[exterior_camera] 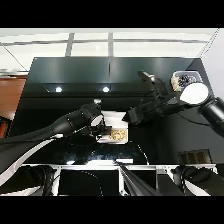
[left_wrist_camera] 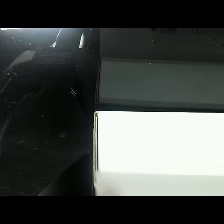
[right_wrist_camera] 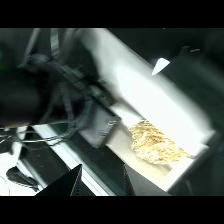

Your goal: Fold the box and place the chain.

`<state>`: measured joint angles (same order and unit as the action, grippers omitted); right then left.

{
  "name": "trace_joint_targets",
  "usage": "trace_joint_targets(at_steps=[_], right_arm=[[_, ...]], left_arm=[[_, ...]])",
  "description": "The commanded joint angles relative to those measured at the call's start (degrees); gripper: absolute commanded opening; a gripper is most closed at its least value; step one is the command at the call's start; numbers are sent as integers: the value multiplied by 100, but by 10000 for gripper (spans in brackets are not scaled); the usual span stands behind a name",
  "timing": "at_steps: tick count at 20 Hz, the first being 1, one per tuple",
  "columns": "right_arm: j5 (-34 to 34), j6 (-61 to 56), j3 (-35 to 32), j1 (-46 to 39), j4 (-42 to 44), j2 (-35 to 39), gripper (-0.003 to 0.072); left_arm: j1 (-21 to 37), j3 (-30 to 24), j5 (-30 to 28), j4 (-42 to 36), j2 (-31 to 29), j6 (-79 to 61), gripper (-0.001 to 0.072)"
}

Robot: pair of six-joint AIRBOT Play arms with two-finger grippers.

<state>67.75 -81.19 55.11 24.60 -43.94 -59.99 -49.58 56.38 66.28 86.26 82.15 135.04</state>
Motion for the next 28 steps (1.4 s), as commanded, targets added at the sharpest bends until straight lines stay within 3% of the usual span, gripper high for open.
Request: trace_joint_targets(at_steps=[1, 5, 9, 10, 11, 12, 16, 20, 23, 25, 26, 28], right_arm=[[669, -70, 212, -811, -358, 227, 309], [793, -63, 243, -1786, -369, 824, 309], [1036, -39, 240, -1878, -660, 1047, 309], [1056, -39, 240, -1878, -739, 1062, 309], [1038, -39, 240, -1878, -780, 1062, 309], [999, -39, 240, -1878, -820, 1062, 309], [984, -39, 240, -1880, -894, 1062, 309], [984, -44, 240, -1880, -1069, 1062, 309], [942, -44, 240, -1880, -1075, 1060, 309], [896, -44, 240, -1880, -1075, 1060, 309], [883, -44, 240, -1880, -1075, 1060, 309], [846, -46, 240, -1878, -1073, 1060, 309]], left_arm=[[4, 4, -15, -2, 0, 2, 27], [4, 4, -83, -20, 0, -4, 28], [13, 92, -210, -72, 0, 382, 30], [4, 144, -330, -127, 0, 479, 100], [4, 201, -461, -179, 0, 525, 301], [2, 269, -553, -284, 0, 562, 454], [4, 485, -518, -695, -271, -658, 540], [107, 297, 459, -227, -1290, -2011, 540], [857, -339, 562, 26, -2245, -2422, 540], [1893, -1040, 181, -214, -2765, -2612, 541], [2524, -1399, -164, -715, -2931, -2940, 540], [3873, -2157, -901, -2837, -3049, -4631, 540]])
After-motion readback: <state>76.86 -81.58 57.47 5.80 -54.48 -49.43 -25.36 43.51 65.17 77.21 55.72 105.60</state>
